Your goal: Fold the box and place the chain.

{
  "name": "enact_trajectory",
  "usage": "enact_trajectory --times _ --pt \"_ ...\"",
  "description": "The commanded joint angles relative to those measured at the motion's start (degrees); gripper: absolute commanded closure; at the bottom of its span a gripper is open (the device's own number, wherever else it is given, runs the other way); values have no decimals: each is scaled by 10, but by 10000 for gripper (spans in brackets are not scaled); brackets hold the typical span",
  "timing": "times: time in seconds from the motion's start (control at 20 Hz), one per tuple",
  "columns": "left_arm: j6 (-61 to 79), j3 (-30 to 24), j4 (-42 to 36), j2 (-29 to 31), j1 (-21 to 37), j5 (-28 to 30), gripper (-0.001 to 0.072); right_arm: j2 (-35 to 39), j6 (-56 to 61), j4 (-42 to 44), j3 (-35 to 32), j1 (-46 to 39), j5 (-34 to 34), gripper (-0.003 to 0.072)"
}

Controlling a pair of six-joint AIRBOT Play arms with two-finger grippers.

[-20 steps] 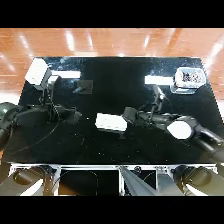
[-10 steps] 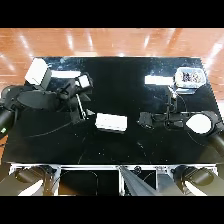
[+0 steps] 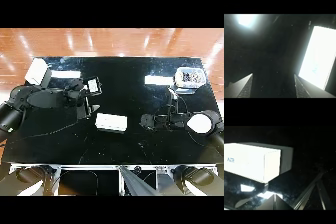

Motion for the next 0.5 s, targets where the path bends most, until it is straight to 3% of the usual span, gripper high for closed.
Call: enact_trajectory --times 0.0,0.25,0.45 --pt "-33 1 1 -9 -1 -5 101 0 1 -4 0 0 -1 658" --pt "-55 5 10 -32 8 23 89 0 1 -6 0 0 0 658" --pt "-53 34 -38 -79 90 53 90 0 1 -6 0 0 0 658"
